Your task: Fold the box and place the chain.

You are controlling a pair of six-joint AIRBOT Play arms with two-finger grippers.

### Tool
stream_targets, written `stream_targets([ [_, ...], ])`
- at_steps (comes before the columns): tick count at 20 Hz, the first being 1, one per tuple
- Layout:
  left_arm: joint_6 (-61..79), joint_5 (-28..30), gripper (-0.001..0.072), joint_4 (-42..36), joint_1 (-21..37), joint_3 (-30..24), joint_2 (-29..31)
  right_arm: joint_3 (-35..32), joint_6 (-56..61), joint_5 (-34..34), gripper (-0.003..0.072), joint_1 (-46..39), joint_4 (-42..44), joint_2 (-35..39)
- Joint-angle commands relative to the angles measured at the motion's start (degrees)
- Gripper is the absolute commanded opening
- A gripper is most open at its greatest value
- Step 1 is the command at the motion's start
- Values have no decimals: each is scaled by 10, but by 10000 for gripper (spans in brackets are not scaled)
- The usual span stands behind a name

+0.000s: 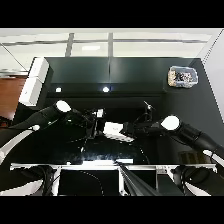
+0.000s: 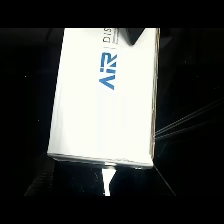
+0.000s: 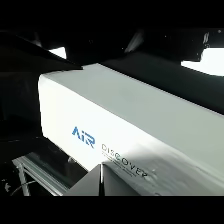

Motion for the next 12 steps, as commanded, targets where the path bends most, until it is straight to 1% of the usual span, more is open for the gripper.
stream_targets([
  [1, -1, 0, 372, -1, 0, 0, 0, 15, -35, 29, 30, -9, -4, 6],
  [3, -1, -1, 371, -1, 0, 0, 0, 43, -47, 61, 30, -41, -11, 32],
  [5, -4, -6, 372, 3, 1, 0, 1, 78, -47, 96, 31, -89, -53, 71],
  [6, -12, -7, 386, 7, 1, 0, 4, 93, -46, 114, 30, -118, -82, 93],
  [7, -26, -7, 449, 11, 1, 0, 7, 106, -43, 136, 31, -151, -110, 115],
  [8, -40, -10, 541, 17, 1, 0, 14, 113, -38, 153, 30, -182, -129, 135],
  [9, -58, -12, 720, 28, 1, 0, 23, 115, -38, 165, 30, -216, -141, 158],
  [12, -121, -24, 715, 86, 1, 0, 71, 115, -38, 196, 29, -299, -163, 200],
])
